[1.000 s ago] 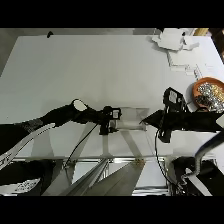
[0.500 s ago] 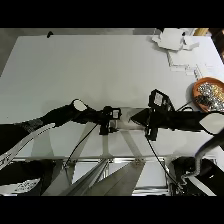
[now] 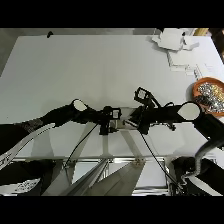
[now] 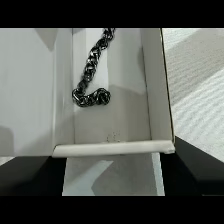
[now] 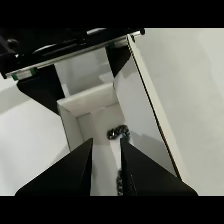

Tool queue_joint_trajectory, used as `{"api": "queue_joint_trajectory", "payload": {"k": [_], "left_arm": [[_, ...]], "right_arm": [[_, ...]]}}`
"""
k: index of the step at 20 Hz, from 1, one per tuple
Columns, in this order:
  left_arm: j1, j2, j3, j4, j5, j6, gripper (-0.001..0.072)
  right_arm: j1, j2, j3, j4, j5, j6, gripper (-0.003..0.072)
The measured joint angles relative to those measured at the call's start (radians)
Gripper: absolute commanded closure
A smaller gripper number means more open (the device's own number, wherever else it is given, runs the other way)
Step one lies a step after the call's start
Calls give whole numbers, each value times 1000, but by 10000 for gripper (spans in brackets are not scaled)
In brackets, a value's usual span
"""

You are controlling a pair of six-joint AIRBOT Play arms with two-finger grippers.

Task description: Fold the box and place the chain.

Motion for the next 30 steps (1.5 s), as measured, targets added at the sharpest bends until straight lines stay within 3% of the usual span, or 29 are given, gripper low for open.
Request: {"api": "queue_joint_trajectory", "payload": {"k": [3,8,13,20,30], "left_arm": [[0,0,0,0,0,0,455],[0,0,0,0,0,0,455],[0,0,0,0,0,0,455],[0,0,0,0,0,0,455],[0,0,0,0,0,0,455]], "right_arm": [[0,63,0,-92,27,0,488],[0,231,0,-462,123,0,489],[-39,274,-34,-659,185,-2,489],[-240,198,-113,-686,145,-67,489],[-283,-19,-124,-573,95,-311,487]]}}
